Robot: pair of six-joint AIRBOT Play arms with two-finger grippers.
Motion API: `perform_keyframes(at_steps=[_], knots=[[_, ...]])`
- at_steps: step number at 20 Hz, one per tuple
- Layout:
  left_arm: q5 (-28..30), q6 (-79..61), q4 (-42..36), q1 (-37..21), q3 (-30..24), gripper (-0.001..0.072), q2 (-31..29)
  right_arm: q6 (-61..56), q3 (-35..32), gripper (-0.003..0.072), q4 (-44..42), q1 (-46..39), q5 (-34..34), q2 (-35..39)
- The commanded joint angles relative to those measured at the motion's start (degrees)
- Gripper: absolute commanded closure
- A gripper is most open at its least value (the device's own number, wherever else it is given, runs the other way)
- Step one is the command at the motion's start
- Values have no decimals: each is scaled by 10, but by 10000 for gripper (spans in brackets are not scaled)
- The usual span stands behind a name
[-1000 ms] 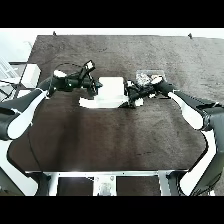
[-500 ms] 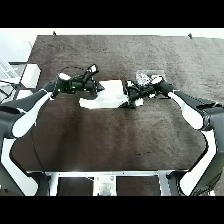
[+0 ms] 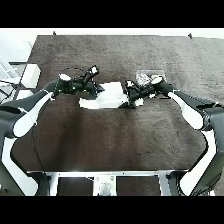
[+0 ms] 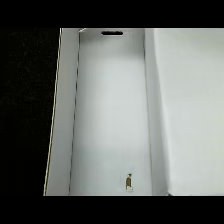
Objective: Fold the box and place the chain.
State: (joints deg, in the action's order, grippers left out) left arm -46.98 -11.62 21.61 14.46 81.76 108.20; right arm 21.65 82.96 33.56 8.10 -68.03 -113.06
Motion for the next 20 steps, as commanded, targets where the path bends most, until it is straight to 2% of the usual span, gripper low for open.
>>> perform_keyframes(at_steps=[1, 3, 6, 8, 12, 15, 17, 18, 19, 20], knots=[[-4, -9, 1, 0, 1, 686, -1, 0, 0, 93, 0, 0, 0, 0], [-21, -8, 6, -2, 25, 686, -1, 0, 0, 93, 0, 0, 0, 0], [-130, 19, 19, -34, 87, 686, -1, 0, 0, 93, 0, 0, 0, 0], [-193, 23, 64, -54, 108, 689, -13, 0, 0, 93, 0, 0, 0, 0], [-198, 25, 153, -57, 91, 692, -90, 0, 0, 93, 0, 0, 0, 0], [-157, 22, 199, -57, 29, 692, -135, 0, 0, 92, 0, 0, 0, 0], [-124, 28, 212, -57, -17, 683, -137, 0, 0, 93, 0, 0, 0, 0], [-112, 26, 217, -57, -38, 499, -137, 0, 0, 93, 0, 0, 0, 0], [-95, 25, 214, -57, -58, 224, -137, 0, 0, 93, 0, 0, 0, 0], [-82, 19, 214, -57, -68, 132, -134, 0, 0, 93, -1, 0, 0, 0]])
